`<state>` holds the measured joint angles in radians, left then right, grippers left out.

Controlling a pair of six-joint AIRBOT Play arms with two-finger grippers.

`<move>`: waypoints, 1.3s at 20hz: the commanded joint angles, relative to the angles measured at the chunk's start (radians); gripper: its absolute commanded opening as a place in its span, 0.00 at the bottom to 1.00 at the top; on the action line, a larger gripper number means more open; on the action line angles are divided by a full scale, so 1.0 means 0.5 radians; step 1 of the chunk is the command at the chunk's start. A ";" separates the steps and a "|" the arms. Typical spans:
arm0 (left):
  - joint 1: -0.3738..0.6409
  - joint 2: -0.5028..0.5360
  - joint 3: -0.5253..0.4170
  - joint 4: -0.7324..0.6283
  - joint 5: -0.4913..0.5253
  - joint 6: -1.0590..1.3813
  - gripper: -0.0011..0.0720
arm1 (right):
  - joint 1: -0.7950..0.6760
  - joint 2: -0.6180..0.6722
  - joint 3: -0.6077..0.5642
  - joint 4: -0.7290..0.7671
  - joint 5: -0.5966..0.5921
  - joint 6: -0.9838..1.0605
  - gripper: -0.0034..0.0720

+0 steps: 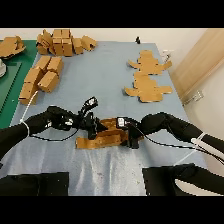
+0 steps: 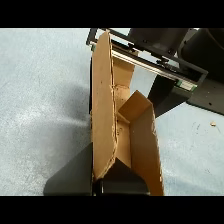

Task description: Fold the box.

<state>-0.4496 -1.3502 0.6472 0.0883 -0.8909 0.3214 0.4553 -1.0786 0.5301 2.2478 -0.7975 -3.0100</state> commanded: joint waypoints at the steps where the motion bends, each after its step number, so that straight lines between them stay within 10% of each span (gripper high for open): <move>1: 0.002 -0.001 -0.001 0.000 0.001 0.000 0.03 | 0.003 -0.052 0.005 0.018 0.026 -0.004 1.00; 26: 0.002 -0.001 -0.001 0.001 0.001 0.000 0.03 | 0.075 -0.051 0.003 -0.088 0.081 -0.002 1.00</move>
<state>-0.4500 -1.3502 0.6476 0.0883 -0.8909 0.3214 0.4915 -1.1034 0.5320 2.1998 -0.7708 -3.0116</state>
